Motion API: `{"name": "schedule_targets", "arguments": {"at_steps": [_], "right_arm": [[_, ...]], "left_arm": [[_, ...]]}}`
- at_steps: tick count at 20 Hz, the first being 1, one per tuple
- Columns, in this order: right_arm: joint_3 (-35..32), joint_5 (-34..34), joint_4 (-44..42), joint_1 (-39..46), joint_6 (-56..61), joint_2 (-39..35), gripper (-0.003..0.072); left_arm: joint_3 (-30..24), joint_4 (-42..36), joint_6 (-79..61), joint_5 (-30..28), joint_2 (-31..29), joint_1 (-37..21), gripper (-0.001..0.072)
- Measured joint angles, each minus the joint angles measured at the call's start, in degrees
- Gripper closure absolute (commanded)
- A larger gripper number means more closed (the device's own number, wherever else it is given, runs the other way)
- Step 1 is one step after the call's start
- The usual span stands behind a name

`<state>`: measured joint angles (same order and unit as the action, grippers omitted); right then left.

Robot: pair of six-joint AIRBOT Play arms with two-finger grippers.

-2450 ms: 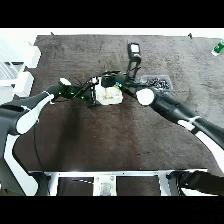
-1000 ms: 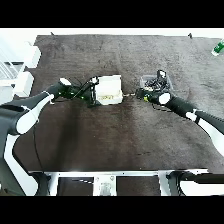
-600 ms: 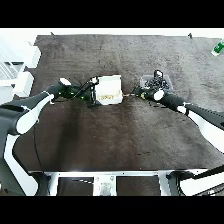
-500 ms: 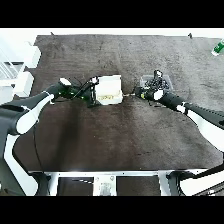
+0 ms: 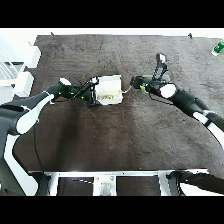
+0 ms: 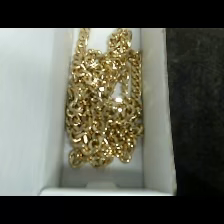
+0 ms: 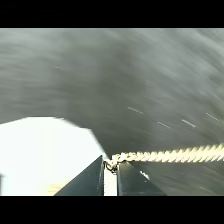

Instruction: Fold the box and place the chain.

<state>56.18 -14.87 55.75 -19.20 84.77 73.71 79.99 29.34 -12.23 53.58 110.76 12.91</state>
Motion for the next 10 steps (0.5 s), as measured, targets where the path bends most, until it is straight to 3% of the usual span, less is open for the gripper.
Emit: {"name": "schedule_targets", "arguments": {"at_steps": [5,10], "right_arm": [[2.3,0.5,0.0,-9.1,-1.9,-7.6,0.068],[5.6,4.7,-0.1,-16.1,-2.4,-6.3,0.068]], "left_arm": [[0.0,0.0,0.0,0.0,0.0,0.0,0.0243],[0.0,0.0,0.0,0.0,0.0,0.0,0.0243]]}}
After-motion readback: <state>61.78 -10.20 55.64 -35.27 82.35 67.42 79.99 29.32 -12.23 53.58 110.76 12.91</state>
